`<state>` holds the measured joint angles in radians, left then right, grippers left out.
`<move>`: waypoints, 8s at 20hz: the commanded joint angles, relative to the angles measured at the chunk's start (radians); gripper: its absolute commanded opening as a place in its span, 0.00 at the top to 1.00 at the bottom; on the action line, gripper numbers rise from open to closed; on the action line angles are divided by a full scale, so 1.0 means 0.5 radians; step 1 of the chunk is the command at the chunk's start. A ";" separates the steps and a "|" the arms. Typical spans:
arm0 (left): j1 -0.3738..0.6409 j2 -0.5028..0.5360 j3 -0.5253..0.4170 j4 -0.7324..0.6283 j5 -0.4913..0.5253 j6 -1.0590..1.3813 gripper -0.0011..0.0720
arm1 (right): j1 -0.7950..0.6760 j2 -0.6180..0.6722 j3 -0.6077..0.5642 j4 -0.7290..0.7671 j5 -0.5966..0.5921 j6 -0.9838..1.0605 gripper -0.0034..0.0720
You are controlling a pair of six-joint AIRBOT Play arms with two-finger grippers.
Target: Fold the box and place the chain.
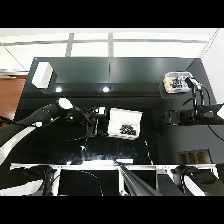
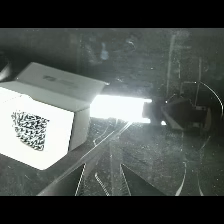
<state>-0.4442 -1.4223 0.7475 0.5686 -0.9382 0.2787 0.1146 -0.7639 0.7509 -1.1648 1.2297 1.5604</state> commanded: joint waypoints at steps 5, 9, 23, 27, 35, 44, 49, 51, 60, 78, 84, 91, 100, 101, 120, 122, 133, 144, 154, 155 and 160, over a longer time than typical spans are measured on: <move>-0.006 -0.027 0.013 -0.159 -0.018 0.012 0.02 | -0.001 0.002 0.002 0.001 0.002 -0.001 0.60; -0.006 -0.027 0.013 -0.167 -0.017 0.012 0.02 | -0.001 0.002 0.002 0.001 0.002 -0.001 0.60; -0.114 -0.027 0.013 -0.052 0.074 -0.033 0.02 | -0.001 0.002 0.002 -0.037 -0.045 -0.001 0.60; -0.114 -0.027 0.013 -0.052 0.082 -0.041 0.03 | -0.001 0.002 0.002 -0.037 -0.055 -0.001 0.60; -0.114 -0.027 0.013 -0.051 0.079 -0.040 0.03 | -0.001 0.002 0.002 -0.037 -0.060 0.003 0.60; -0.153 -0.026 0.013 -0.037 0.092 -0.048 0.03 | -0.001 0.002 0.002 -0.036 -0.059 0.030 0.60; -0.156 -0.026 0.013 -0.031 0.098 -0.054 0.40 | -0.001 0.002 0.002 -0.037 -0.060 0.029 0.60; -0.156 -0.026 0.013 -0.024 0.096 -0.054 0.43 | -0.001 0.002 0.001 -0.036 -0.066 0.029 0.60; -0.156 -0.026 0.013 -0.024 0.096 -0.054 0.43 | 0.106 -0.466 0.092 0.549 -0.804 -0.316 0.00; -0.157 -0.026 0.013 -0.022 0.096 -0.053 0.29 | 0.452 -0.539 0.024 0.597 -0.359 -2.147 0.01; -0.157 -0.026 0.013 -0.021 0.096 -0.053 0.34 | 0.459 -0.539 0.019 0.581 -0.298 -2.313 0.01; -0.158 -0.026 0.013 -0.018 0.090 -0.053 0.49 | 0.526 -0.539 0.018 0.558 -0.232 -2.380 0.01; -0.158 -0.026 0.013 -0.017 0.090 -0.053 0.49 | 0.649 -0.539 -0.082 0.532 -0.531 -2.382 0.01; -0.158 -0.026 0.013 -0.017 0.090 -0.053 0.49 | 0.648 -0.539 -0.082 0.529 -0.531 -2.383 0.01; -0.160 -0.026 0.013 -0.014 0.091 -0.053 0.49 | 0.648 -0.539 -0.136 0.549 -0.507 -2.396 0.60; -0.160 -0.026 0.013 -0.014 0.091 -0.053 0.49 | 0.648 -0.539 -0.136 0.549 -0.497 -2.396 0.60; -0.160 -0.026 0.013 -0.014 0.091 -0.053 0.49 | 0.648 -0.539 -0.135 0.549 -0.492 -2.367 0.49; -0.160 -0.026 0.013 -0.014 0.091 -0.053 0.49 | 0.648 -0.539 -0.213 0.553 -0.500 -2.342 0.50; -0.160 -0.026 0.013 -0.014 0.090 -0.053 0.49 | 0.605 -0.292 -0.205 0.549 -0.386 -1.675 0.50; -0.160 -0.026 0.013 -0.014 0.090 -0.053 0.49 | 0.587 -0.255 -0.205 0.551 -0.383 -1.547 0.50; -0.160 -0.026 0.013 -0.014 0.090 -0.053 0.49 | 0.532 -0.237 -0.285 0.807 -0.457 -1.033 0.94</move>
<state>-0.5240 -1.4357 0.7536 0.5617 -0.8944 0.2520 0.3908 -0.8932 0.6327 -0.8520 1.0355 0.9039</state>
